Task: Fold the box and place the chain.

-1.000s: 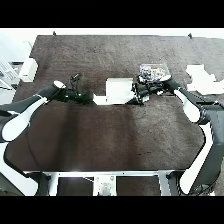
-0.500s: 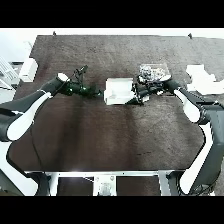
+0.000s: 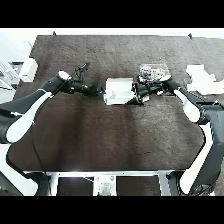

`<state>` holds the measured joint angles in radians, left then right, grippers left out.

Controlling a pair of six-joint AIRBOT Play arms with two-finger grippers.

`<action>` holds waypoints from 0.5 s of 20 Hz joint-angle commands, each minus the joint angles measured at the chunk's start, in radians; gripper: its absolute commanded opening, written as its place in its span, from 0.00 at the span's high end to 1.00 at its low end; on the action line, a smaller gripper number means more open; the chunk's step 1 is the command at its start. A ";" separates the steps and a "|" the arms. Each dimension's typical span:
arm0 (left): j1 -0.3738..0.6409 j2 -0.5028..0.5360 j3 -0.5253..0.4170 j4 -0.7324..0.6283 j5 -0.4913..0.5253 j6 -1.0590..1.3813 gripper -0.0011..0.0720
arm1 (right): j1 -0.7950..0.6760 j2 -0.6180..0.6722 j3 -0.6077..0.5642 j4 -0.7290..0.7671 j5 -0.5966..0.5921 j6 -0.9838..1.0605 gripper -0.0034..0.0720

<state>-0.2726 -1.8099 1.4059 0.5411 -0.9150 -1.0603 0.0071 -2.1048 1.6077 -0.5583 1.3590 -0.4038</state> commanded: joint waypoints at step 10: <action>-0.043 0.000 0.004 0.002 0.016 -0.067 0.42 | 0.000 0.000 0.000 0.000 0.000 0.000 0.40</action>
<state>-0.3046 -1.8099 1.4071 0.5358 -0.9127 -1.0889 0.0071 -2.1048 1.6077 -0.5583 1.3590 -0.4042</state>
